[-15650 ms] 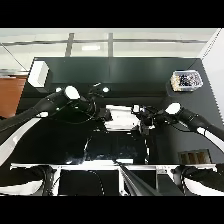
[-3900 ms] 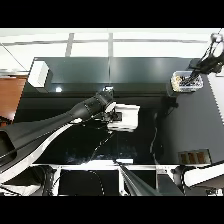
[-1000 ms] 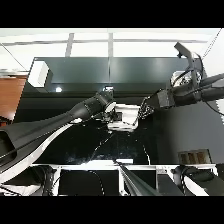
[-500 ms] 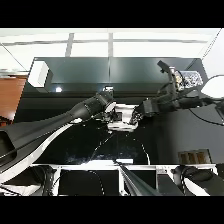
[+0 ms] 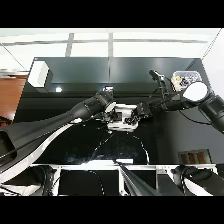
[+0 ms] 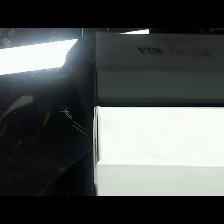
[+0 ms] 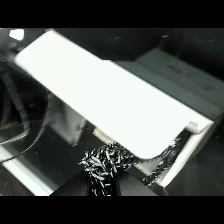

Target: Fold the box and place the chain.

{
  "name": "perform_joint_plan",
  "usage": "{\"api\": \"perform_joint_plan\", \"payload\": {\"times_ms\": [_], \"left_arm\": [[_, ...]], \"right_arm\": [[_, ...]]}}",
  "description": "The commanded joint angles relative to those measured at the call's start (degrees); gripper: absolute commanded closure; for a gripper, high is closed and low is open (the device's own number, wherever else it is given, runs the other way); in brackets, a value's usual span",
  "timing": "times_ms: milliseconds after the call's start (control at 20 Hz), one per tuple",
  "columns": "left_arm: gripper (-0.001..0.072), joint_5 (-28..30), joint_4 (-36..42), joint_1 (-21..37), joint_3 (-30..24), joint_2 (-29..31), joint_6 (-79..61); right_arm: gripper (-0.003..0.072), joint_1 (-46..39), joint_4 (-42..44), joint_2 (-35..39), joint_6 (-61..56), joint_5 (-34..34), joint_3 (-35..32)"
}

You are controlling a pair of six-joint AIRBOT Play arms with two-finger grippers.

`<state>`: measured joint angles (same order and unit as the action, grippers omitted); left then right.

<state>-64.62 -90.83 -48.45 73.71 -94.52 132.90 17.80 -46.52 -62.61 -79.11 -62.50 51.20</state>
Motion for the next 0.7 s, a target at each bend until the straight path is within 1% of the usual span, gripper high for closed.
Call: {"api": "perform_joint_plan", "payload": {"times_ms": [0, 100, 150, 200, 250, 350, 500, 600, 650], "left_arm": [[0.0681, 0.0, 0.0, 0.0, 0.0, 0.0, 0.0], [0.0682, 0.0, 0.0, 0.0, 0.0, 0.0, 0.0], [0.0682, 0.0, 0.0, 0.0, 0.0, 0.0, 0.0], [0.0681, 0.0, 0.0, 0.0, 0.0, 0.0, 0.0], [0.0682, 0.0, 0.0, 0.0, 0.0, 0.0, 0.0], [0.0682, 0.0, 0.0, 0.0, 0.0, 0.0, 0.0], [0.0682, 0.0, 0.0, 0.0, 0.0, 0.0, 0.0], [0.0682, 0.1, -0.1, 0.0, 0.0, 0.0, 0.0], [0.0682, 0.1, -0.2, 0.0, 0.0, -0.1, 0.0]], "right_arm": [[0.0671, 0.1, -0.1, -0.3, -0.2, 4.7, -0.9], [0.0668, 0.2, 0.0, -0.3, -0.2, 5.2, -0.9], [0.059, 0.4, 0.0, -0.3, -0.2, 5.3, -0.9], [0.0462, 0.5, 0.0, -0.3, -0.2, 5.3, -0.9], [0.0421, 0.4, -0.1, -0.3, -0.2, 4.6, -0.9], [0.0422, -2.1, -0.8, -0.3, -0.2, 0.5, -0.5], [0.0422, -9.6, -3.5, 2.0, -0.1, -6.1, 0.0], [0.0423, -15.0, -10.6, 5.3, -0.2, -8.4, 0.0], [0.0423, -17.1, -16.0, 7.0, -0.2, -9.0, 0.0]]}}
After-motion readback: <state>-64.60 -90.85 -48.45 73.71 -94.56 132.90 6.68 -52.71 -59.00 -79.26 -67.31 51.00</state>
